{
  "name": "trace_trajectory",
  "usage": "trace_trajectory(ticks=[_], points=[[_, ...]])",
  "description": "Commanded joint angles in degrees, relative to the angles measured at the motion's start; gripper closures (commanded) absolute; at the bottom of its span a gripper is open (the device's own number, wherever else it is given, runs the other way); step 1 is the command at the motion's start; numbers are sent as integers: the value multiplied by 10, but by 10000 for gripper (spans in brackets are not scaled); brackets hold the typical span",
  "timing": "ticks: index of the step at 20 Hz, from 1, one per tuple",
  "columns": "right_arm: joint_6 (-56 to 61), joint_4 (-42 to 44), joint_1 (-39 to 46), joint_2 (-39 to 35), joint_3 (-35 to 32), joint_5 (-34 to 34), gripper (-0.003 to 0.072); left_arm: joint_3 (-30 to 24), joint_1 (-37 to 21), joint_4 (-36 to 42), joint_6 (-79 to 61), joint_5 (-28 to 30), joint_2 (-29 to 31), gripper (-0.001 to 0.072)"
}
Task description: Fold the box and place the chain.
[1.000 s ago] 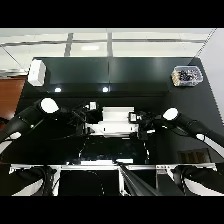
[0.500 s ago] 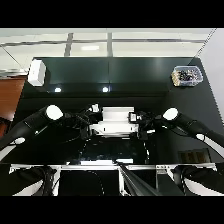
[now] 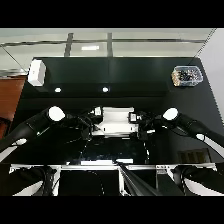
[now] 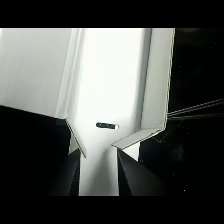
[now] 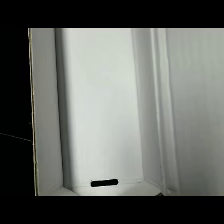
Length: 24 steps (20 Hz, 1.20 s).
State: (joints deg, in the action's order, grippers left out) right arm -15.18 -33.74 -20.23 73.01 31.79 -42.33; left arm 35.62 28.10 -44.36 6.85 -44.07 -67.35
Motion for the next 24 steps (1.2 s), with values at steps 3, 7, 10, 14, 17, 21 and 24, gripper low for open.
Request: trace_trajectory(ticks=[3,7,10,14,17,21,24], points=[[0,0,0,0,0,0,289,0,0,40,-2,-20,-20,441],[0,0,0,0,0,0,289,0,1,113,-6,3,-39,441],[0,0,0,0,0,0,289,0,3,155,-21,10,-51,441],[0,0,0,0,0,0,289,0,19,151,-26,10,-62,442],[0,0,0,0,0,0,289,0,29,155,-26,16,-80,441],[0,0,0,0,0,0,289,0,30,148,-27,16,-85,677],[0,0,0,0,0,0,288,0,30,148,-27,19,-84,376]])
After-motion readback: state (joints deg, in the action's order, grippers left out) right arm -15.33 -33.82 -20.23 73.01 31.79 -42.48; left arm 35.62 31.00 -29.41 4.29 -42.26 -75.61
